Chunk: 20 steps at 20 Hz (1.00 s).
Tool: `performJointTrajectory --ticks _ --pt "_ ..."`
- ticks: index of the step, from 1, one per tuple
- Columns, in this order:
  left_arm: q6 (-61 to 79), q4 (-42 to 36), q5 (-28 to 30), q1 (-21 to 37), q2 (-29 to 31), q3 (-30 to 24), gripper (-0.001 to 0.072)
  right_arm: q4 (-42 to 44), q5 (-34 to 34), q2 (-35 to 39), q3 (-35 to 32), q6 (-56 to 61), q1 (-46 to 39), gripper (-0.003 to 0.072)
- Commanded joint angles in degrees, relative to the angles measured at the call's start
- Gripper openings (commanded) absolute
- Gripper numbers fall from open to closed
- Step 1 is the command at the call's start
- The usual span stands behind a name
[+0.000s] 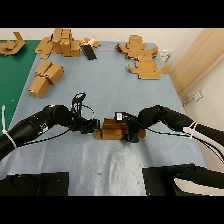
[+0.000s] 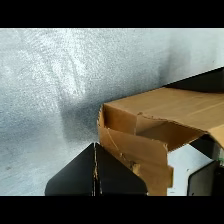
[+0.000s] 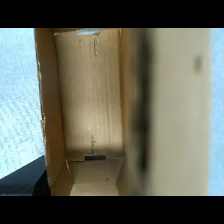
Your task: Fold the box.
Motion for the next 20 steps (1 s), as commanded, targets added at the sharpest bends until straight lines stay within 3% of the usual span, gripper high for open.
performJointTrajectory --ticks 1,2,3,5,20 --pt "0.2 -0.4 -0.1 0.1 0.0 0.0 0.0013 0.0 0.0 0.0 0.0 0.0 0.0 0.0497" --pt "0.2 -0.4 -0.1 0.1 0.0 0.0 0.0136 0.0 0.0 0.0 0.0 0.0 0.0 0.0498" --pt "0.0 -0.4 0.0 0.1 0.0 0.0 0.033 0.0 0.0 0.0 0.0 0.0 0.0 0.0497" --pt "-0.1 -0.4 0.0 0.1 0.0 0.0 0.0236 0.0 0.0 0.0 0.0 0.0 0.0 0.0497" --pt "0.7 -1.6 -3.7 -0.9 0.1 3.0 0.0257 0.0 0.0 0.0 0.0 0.0 0.0 0.0497"
